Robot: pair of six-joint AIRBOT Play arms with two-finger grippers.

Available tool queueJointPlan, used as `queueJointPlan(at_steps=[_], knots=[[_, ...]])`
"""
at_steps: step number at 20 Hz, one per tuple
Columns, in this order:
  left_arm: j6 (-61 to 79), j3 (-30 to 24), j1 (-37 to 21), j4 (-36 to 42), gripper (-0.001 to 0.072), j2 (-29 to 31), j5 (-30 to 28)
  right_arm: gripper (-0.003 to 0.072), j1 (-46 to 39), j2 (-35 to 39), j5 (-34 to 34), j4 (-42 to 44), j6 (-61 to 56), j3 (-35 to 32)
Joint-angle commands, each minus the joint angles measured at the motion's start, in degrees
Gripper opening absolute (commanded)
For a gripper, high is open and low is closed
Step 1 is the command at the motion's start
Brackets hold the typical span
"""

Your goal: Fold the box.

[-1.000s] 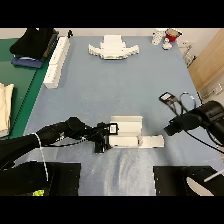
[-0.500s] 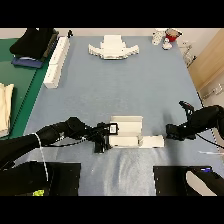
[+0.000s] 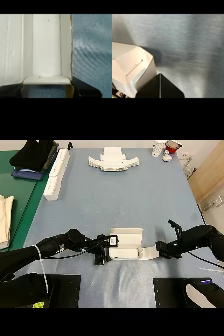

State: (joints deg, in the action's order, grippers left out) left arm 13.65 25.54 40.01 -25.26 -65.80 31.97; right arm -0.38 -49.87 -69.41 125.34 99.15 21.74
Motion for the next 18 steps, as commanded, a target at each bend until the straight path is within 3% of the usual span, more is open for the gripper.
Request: queueJointPlan(at_steps=[1,2,4,6,8,16,18], knots=[[0.0,0.0,0.0,0.0,0.0507,0.0,0.0,0.0075,1.5,2.0,0.3,2.1,0.4,0.4],[0.0,0.0,0.0,0.0,0.0507,0.0,0.0,0.0162,1.5,2.9,0.2,2.2,0.4,0.9],[0.0,0.0,0.0,0.0,0.0507,0.0,0.0,0.0188,1.5,4.7,-0.7,2.8,1.4,2.1],[0.0,0.0,0.0,0.0,0.0507,0.0,0.0,0.0373,1.6,5.3,-2.4,5.4,2.5,2.2],[0.0,0.0,0.0,0.0,0.0507,0.0,0.0,0.0426,1.6,5.3,-2.4,7.6,2.6,2.2],[0.0,0.0,0.0,0.0,0.0507,0.0,0.0,0.0447,1.9,4.8,-0.7,9.7,4.4,2.2],[0.0,0.0,0.0,0.0,0.0507,0.0,0.0,0.0447,5.3,4.0,1.3,9.3,4.3,2.2]])
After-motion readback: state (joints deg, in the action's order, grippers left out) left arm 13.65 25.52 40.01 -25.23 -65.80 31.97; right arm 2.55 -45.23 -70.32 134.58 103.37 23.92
